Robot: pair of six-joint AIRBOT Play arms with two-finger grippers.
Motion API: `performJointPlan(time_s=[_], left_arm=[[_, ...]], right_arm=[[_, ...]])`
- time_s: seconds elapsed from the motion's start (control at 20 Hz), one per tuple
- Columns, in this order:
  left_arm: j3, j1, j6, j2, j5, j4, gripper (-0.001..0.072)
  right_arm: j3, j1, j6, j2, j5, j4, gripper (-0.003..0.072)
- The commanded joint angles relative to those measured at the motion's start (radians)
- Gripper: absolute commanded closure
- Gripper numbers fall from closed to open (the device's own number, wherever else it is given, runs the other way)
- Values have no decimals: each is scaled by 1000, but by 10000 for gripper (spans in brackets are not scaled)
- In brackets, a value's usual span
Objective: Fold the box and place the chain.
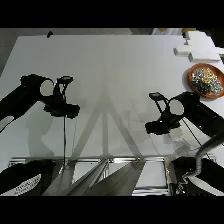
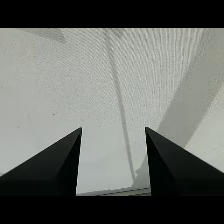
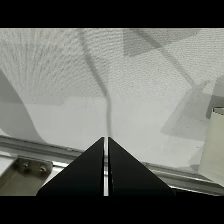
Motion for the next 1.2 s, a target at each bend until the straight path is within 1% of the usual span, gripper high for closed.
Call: performJointPlan(time_s=[0.0,0.5,0.6,0.65,0.7,0.75,0.8,0.85,0.95,1.05,1.15], left_arm=[[-1,1,0,0,0,0,277],[-1,1,0,0,0,0,277],[-1,1,0,0,0,0,277],[-1,1,0,0,0,0,277],[-1,1,0,0,0,0,277],[-1,1,0,0,0,0,277],[-1,1,0,0,0,0,277],[-1,1,0,0,0,0,277],[-1,1,0,0,0,0,277],[-1,1,0,0,0,0,277],[-1,1,0,0,0,0,277]], right_arm=[[0,0,0,-1,0,0,655],[0,0,-3,-1,-13,0,655],[0,0,-14,-1,-95,-65,657],[0,0,-10,-1,-102,-94,666],[0,0,-19,-1,-75,-98,666],[0,0,-92,-1,-58,-121,666],[1,-1,-145,0,-52,-172,666],[7,-13,-122,1,-49,-262,668],[35,-100,-80,2,-13,-450,670],[45,-243,-87,2,8,-629,666],[45,-406,-120,1,18,-717,666]])
